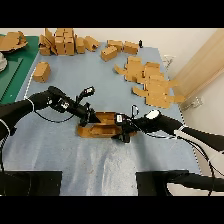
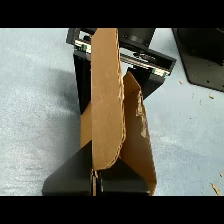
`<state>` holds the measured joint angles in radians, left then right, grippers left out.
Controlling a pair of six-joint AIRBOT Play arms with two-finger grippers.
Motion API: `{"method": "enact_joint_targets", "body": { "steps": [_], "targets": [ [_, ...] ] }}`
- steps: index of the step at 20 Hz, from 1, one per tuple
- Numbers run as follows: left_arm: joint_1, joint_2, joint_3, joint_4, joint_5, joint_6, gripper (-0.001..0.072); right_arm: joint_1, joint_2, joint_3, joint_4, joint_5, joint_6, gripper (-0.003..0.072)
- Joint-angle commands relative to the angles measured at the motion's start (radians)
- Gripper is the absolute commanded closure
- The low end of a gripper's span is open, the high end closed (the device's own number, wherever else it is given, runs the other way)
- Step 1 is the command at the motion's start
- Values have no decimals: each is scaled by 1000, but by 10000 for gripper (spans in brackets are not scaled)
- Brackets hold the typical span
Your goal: Fold the box.
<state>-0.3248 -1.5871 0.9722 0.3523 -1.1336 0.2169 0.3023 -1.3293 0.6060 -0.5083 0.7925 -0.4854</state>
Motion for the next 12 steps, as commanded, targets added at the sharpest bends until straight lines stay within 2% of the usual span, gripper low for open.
{"method": "enact_joint_targets", "body": {
  "steps": [1, 5, 7, 12],
  "targets": [
    [0, 0, 1, 0, 0, 0, 698, 1, 0, 1, -26, -17, 18, 173],
    [0, 0, 1, 0, 0, 0, 699, 1, 0, 0, -27, -19, 18, 187],
    [0, 0, 1, 0, 0, 0, 699, 1, 0, 0, -28, -19, 18, 257],
    [0, 0, 1, 0, 0, 0, 698, 1, 0, 0, -27, -19, 17, 245]
  ]
}}
